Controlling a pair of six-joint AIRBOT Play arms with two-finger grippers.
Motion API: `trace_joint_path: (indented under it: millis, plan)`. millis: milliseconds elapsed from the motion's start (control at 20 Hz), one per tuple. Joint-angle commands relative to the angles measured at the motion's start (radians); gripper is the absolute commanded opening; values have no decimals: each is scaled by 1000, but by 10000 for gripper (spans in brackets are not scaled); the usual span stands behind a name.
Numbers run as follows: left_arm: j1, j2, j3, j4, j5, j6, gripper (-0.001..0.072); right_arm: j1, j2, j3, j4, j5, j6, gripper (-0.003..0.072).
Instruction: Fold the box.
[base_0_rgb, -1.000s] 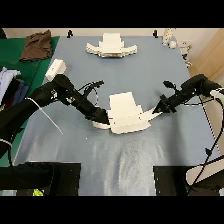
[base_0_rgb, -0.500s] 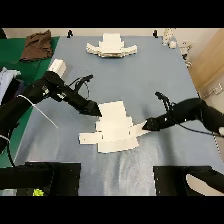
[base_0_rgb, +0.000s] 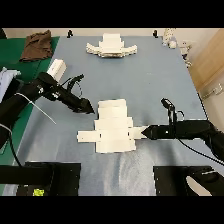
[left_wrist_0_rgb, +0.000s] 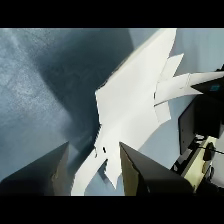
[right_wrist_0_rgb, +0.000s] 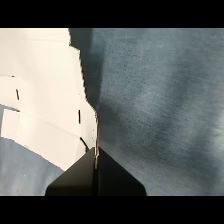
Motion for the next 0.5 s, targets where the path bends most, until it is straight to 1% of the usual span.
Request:
trace_joint_path:
  millis: [0,150,250,350,400,450]
  plan:
    - [-26,-107,32,-118,20,94,486,5,14,-8,-1,11,14,2]
    - [-74,-214,128,-141,9,116,486,5,14,-8,-2,11,14,2]
    - [-109,-267,187,-140,-42,135,485,5,13,-8,-3,11,14,2]
    - [-134,-290,210,-136,-89,142,485,5,10,-8,-7,12,14,3]
    - [-139,-290,210,-129,-97,152,467,5,2,-8,-9,12,14,2]
    - [-139,-289,210,-129,-105,158,389,5,-8,-8,-9,12,13,2]
